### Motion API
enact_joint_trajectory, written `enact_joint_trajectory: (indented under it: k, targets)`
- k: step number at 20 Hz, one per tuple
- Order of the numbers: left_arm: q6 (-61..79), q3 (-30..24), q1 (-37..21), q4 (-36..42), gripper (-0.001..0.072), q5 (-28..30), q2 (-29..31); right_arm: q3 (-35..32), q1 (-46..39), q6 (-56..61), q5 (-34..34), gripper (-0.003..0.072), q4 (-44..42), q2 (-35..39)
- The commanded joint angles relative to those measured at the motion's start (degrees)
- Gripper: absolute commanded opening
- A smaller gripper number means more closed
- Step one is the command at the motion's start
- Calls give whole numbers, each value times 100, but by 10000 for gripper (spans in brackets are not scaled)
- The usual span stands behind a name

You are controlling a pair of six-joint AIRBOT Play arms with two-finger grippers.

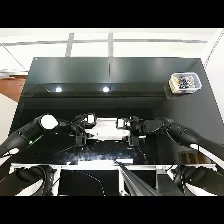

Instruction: Fold the box and place the chain.

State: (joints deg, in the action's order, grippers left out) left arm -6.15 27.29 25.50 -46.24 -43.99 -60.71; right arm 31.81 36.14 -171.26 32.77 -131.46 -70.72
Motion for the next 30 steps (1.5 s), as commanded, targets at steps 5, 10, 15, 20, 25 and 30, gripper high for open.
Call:
enact_joint_trajectory:
  k: [5, 10, 15, 20, 25, 30]
  targets:
    - [345, -4, 20, 431, 267, 151, -44, 7, 7, 2, 9, 470, -4, 0]
    - [345, -4, 109, 710, 200, 146, -46, 7, 7, 2, 9, 470, -4, 0]
    - [339, -4, 494, 800, 159, 494, -186, 7, 7, 2, 9, 471, -4, 0]
    - [339, -4, 688, 802, 162, 748, -389, 7, 7, 2, 9, 471, -4, 0]
    - [339, -4, 719, 793, 166, 767, -391, 7, 7, 2, 9, 471, -4, 0]
    - [339, -4, 721, 796, 356, 763, -391, 7, 7, 2, 7, 470, -4, 0]
